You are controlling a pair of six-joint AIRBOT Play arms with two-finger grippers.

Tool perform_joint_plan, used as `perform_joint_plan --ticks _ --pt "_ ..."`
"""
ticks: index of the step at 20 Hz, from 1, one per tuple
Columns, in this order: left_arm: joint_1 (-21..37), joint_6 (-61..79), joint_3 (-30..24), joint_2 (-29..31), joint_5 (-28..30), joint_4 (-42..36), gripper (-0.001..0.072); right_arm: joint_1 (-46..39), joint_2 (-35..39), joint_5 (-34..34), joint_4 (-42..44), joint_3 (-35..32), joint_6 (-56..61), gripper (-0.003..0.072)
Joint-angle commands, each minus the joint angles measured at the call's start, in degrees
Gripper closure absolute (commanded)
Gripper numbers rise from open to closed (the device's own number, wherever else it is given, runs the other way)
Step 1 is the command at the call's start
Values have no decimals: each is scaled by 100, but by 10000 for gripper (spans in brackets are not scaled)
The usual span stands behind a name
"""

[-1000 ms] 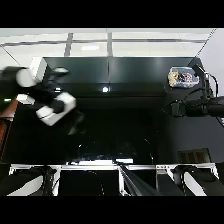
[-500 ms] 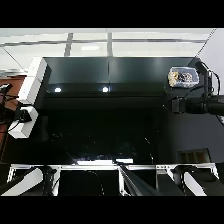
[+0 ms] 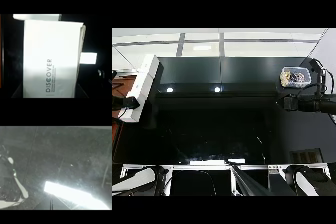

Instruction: Fold the box and place the chain.

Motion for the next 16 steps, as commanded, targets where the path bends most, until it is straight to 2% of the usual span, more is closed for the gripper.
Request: perform_joint_plan --ticks 1,6,7,8,10,12,14,15,16 --pt "-9 258 420 -463 -170 -79 354 -2 2 -81 4 2 7 671" --pt "-4 267 466 -542 46 529 354 -2 2 -79 11 2 72 670" --pt "-9 264 466 -553 116 404 287 -2 2 -94 11 2 72 671" --pt "-28 260 463 -557 186 184 -11 -4 2 -111 11 2 72 671" --pt "-138 208 597 -518 195 157 -5 -2 2 -122 17 2 70 671" --pt "-267 -227 994 -378 151 140 -3 33 -11 -184 15 -2 66 670" --pt "-470 -1027 1484 -184 -85 -20 13 254 -48 -673 9 -90 66 671" --pt "-616 -1370 1687 -61 -402 -111 265 391 -63 -988 -46 -166 50 671" --pt "-763 -1467 1753 96 -702 -238 697 520 -87 -1305 -271 -247 46 671"
